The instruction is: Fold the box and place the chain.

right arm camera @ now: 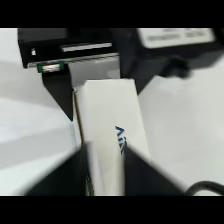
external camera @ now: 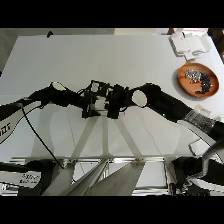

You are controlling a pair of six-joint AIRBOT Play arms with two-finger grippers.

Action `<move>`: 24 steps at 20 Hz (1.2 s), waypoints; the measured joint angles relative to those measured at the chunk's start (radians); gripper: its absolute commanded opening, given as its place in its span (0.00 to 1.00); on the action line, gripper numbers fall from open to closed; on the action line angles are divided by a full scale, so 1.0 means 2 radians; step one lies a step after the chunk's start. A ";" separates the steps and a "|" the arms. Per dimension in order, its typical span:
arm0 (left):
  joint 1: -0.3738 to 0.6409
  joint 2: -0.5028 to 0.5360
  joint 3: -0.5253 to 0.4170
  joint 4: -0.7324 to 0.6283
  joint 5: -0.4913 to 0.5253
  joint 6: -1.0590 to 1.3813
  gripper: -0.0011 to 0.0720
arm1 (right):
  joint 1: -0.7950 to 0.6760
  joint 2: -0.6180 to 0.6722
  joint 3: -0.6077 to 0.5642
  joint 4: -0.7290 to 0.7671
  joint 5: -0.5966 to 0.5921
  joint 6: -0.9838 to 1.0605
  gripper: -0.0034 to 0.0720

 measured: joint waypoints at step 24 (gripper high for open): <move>0.000 0.000 0.000 0.000 0.000 0.001 0.72 | -0.062 -0.010 -0.127 0.217 -0.057 0.171 0.06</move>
